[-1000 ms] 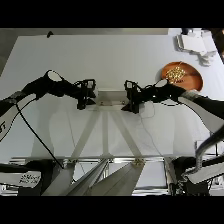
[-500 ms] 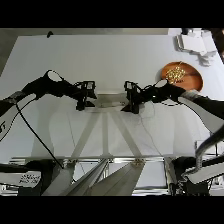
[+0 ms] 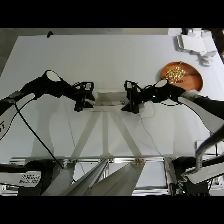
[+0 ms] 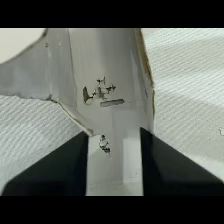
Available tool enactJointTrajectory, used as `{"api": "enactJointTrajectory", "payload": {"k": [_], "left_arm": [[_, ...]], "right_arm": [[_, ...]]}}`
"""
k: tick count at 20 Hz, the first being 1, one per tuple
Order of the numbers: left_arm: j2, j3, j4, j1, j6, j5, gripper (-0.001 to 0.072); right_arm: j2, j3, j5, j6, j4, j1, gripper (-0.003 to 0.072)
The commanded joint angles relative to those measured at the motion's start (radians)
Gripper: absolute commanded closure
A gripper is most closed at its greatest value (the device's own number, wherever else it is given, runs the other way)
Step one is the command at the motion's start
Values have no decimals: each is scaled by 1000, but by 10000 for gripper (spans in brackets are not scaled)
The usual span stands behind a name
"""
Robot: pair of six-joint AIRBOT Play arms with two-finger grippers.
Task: Fold the box and place the chain.
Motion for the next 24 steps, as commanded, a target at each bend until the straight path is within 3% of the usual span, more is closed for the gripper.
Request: {"api": "enactJointTrajectory", "payload": {"k": [1,2,4,5,14,15,17,21,23,24], "left_arm": [[1,0,14,0,13,35,485],[1,0,33,1,13,64,428],[1,0,35,7,12,88,221],[1,0,35,9,12,89,189],[0,0,-60,6,13,-34,192],[0,0,-60,6,13,-29,214],[0,0,-60,5,13,-1,325],[-3,0,-63,-6,13,29,335],[-5,0,-63,-12,14,30,457],[-8,0,-63,-13,14,30,460]], "right_arm": [[0,1,2,-1,-2,0,253],[0,1,2,-1,-2,0,253],[0,1,2,-1,-2,0,253],[0,1,2,-1,-2,0,253],[0,1,2,-1,-2,0,253],[0,1,2,-1,-2,0,253],[0,1,2,-1,-2,0,253],[0,1,2,-1,-2,0,253],[0,1,2,-1,-2,0,253],[0,1,2,-1,-2,0,253]]}}
